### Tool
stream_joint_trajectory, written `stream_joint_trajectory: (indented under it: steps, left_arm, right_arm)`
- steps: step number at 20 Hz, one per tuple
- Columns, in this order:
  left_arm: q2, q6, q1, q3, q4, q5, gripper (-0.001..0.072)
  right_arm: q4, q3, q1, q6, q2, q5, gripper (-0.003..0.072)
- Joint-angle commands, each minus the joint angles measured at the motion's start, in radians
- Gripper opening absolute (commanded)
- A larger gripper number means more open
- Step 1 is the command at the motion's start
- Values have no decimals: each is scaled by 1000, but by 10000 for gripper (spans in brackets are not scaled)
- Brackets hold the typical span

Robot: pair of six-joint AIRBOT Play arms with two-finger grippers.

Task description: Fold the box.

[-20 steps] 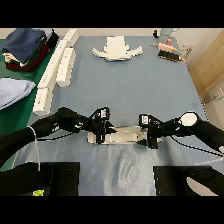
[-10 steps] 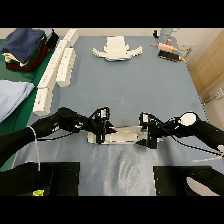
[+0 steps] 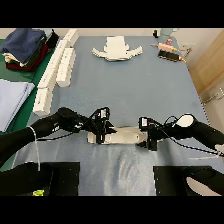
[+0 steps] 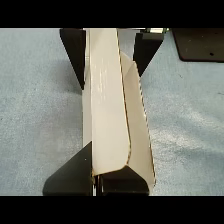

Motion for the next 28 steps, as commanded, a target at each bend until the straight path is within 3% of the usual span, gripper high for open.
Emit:
stream_joint_trajectory:
  steps: [1, 7, 10, 28]
  left_arm:
    - [-1, 0, 0, 1, 0, 0, 15]
    - [-1, 0, 0, 1, 0, 0, 15]
    - [-1, 0, 0, 1, 0, 0, 15]
    - [-1, 0, 0, 1, 0, 0, 15]
  right_arm:
    - [0, -2, 0, -26, -11, -11, 669]
    - [33, -2, 8, -66, -19, -15, 667]
    - [27, -3, 8, -66, -22, -14, 594]
    - [26, -10, 7, -56, -39, -15, 605]
